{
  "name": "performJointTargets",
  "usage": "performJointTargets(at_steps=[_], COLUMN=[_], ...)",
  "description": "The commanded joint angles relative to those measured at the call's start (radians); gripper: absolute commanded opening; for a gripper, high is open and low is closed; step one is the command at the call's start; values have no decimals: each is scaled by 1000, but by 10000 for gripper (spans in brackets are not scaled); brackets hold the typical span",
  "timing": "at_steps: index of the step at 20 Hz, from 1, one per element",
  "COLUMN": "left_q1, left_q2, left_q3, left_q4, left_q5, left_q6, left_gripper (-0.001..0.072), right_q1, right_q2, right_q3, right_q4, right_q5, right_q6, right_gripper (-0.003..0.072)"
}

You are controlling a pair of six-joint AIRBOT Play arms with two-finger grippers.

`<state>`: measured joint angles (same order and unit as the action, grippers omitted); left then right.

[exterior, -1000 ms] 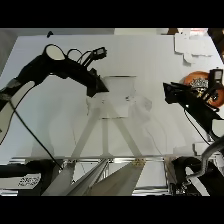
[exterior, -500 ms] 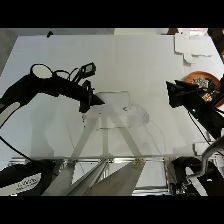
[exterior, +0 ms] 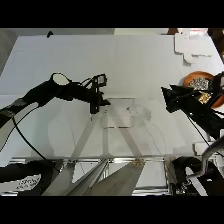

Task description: Fold the box and place the chain.

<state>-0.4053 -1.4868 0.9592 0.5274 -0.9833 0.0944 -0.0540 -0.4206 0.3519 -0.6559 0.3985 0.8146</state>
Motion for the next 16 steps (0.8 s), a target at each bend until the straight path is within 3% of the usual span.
performJointTargets(at_steps=[1,5,11,16], left_q1=[-14,-14,-14,-14], left_q2=[-60,-128,-146,-175], left_q3=[-1,-1,-1,-1], left_q4=[-39,-43,-158,-161], left_q5=[56,35,-23,-30], left_q6=[40,42,198,198], left_gripper=[-1,-1,-1,0], right_q1=[0,0,0,0], right_q2=[1,0,0,0], right_q3=[1,1,1,1], right_q4=[-3,-3,-3,-3], right_q5=[6,6,6,6], right_q6=[0,0,0,0], right_gripper=[400,400,400,400])
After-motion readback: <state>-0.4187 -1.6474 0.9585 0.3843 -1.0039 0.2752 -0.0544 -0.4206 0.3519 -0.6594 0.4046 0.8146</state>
